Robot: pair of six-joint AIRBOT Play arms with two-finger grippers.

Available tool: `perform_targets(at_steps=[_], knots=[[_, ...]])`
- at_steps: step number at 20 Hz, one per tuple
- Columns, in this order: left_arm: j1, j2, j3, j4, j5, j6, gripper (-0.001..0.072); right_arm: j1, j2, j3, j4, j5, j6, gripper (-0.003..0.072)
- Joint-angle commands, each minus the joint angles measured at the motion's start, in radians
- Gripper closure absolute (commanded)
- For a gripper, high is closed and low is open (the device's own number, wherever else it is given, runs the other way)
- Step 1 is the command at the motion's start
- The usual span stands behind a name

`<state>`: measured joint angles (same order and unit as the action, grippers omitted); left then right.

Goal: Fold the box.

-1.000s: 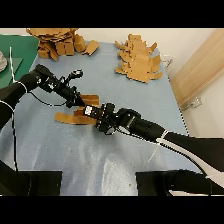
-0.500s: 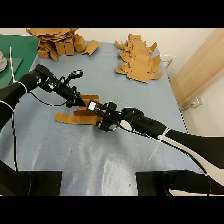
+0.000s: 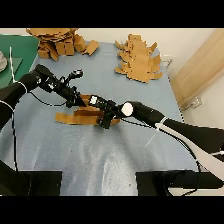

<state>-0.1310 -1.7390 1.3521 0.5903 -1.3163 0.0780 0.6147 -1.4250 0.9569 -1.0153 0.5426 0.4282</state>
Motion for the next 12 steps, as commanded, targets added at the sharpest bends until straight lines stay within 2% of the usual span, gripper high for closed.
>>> perform_targets(at_steps=[1, 5, 7, 12], knots=[[0.0, 0.0, 0.0, 0.0, 0.0, 0.0, 0.0696, -0.051, -0.034, 0.046, 0.161, 0.171, -0.163, -0.0014], [0.0, 0.0, 0.0, 0.0, 0.0, 0.0, 0.0697, -0.086, -0.061, 0.054, 0.278, 0.222, -0.274, -0.0014], [0.0, 0.0, 0.0, 0.0, 0.0, 0.0, 0.0696, -0.088, -0.089, 0.071, 0.279, 0.251, -0.273, -0.0014], [0.0, 0.0, 0.0, 0.0, 0.0, 0.0, 0.0696, -0.087, -0.097, 0.086, 0.268, 0.235, -0.273, -0.0014]])
